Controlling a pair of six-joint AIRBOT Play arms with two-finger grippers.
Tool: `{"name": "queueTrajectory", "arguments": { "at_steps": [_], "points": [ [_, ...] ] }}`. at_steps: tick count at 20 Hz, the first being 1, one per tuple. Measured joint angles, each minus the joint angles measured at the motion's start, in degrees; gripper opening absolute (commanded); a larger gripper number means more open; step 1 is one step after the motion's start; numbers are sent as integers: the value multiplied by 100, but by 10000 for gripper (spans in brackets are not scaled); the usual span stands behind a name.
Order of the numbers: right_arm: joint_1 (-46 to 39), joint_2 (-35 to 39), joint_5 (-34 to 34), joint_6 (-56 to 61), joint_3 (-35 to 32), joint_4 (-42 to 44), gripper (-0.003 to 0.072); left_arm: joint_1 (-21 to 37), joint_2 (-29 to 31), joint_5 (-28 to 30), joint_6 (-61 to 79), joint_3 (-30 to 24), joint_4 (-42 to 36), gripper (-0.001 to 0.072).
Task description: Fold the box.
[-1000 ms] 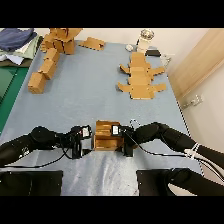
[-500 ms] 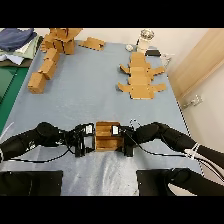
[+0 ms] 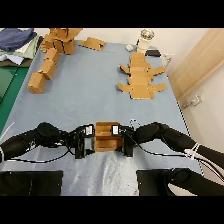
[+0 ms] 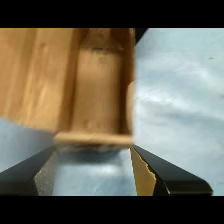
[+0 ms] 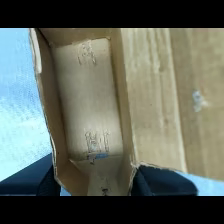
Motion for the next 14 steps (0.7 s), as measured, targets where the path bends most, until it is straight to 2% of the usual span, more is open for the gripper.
{"name": "queueTrajectory", "arguments": {
  "at_steps": [7, 14],
  "points": [
    [0, 0, -4, -4, -2, -9, 488, 216, 153, -140, 2, -133, 238, 715],
    [0, 0, -4, -13, 0, -17, 488, 118, 68, 140, 0, -122, 76, 716]
  ]
}}
